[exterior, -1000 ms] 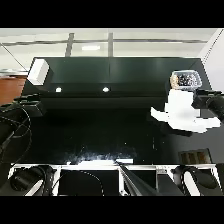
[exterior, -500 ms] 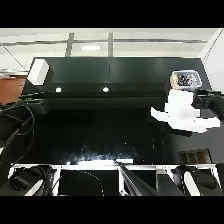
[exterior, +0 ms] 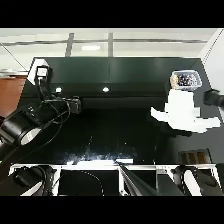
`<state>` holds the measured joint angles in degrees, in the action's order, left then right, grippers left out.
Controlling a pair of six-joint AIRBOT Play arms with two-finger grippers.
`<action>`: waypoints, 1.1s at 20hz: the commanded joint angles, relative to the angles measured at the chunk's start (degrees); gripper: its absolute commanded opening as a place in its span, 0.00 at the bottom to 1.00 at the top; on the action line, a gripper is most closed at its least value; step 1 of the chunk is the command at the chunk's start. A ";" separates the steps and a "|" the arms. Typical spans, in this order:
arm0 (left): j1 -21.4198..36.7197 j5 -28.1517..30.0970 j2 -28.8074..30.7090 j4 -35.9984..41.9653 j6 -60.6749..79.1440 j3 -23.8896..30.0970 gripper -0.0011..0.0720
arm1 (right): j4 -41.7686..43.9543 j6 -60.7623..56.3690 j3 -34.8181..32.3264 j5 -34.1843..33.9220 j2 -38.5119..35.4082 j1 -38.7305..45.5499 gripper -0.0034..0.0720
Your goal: Fold the box and place the chain.
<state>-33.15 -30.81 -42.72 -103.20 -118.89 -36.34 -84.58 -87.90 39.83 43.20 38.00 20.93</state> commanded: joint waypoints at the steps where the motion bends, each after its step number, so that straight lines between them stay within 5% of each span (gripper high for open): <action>1: -0.09 -0.96 -1.99 0.39 0.59 -0.79 0.99 | -7.10 -6.38 7.41 0.74 13.20 10.51 0.97; 3: -0.11 -1.11 -1.99 0.37 0.61 -0.76 0.98 | -4.44 -6.40 13.84 7.80 23.41 16.35 0.97; 8: -0.09 -1.53 -2.10 0.24 0.61 -0.76 0.98 | -3.72 2.05 31.08 38.58 43.71 29.35 0.97; 13: -0.09 -0.72 -2.10 0.22 0.61 -0.76 0.98 | 27.74 20.24 31.15 41.90 50.71 42.80 0.97; 17: -0.09 -0.74 -2.10 0.39 0.59 -0.76 0.98 | 27.54 25.66 31.17 48.89 59.54 42.27 0.97; 22: -0.09 -0.74 -2.10 0.37 0.59 -0.76 0.98 | 27.12 29.66 32.83 49.37 65.77 38.27 0.97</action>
<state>-33.21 -31.57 -44.77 -102.85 -118.28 -37.04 -58.57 -61.89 71.70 91.02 99.98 60.75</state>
